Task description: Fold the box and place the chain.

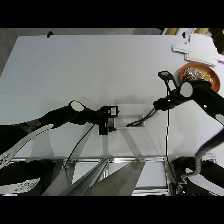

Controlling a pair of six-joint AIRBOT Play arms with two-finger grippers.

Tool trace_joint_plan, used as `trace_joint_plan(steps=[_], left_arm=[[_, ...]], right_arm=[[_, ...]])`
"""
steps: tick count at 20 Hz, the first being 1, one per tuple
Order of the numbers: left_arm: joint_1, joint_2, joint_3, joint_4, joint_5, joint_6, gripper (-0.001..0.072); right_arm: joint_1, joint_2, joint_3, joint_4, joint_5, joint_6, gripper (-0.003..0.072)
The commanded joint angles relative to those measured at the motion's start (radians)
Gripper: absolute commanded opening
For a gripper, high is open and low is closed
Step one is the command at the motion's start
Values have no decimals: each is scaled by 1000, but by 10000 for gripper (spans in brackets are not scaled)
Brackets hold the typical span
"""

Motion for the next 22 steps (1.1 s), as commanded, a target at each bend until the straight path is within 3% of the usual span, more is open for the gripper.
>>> trace_joint_plan(steps=[1,5,10,18,22], left_arm=[[0,0,1,0,0,0,141],[0,0,1,0,0,0,141],[0,0,1,0,0,0,141],[0,0,1,0,0,0,141],[0,0,1,0,0,0,141]], right_arm=[[72,134,1,20,67,-2,21],[206,257,1,91,100,-4,21],[304,348,2,240,41,-4,21],[399,338,1,296,-167,-4,21],[430,290,1,296,-190,-4,21]])
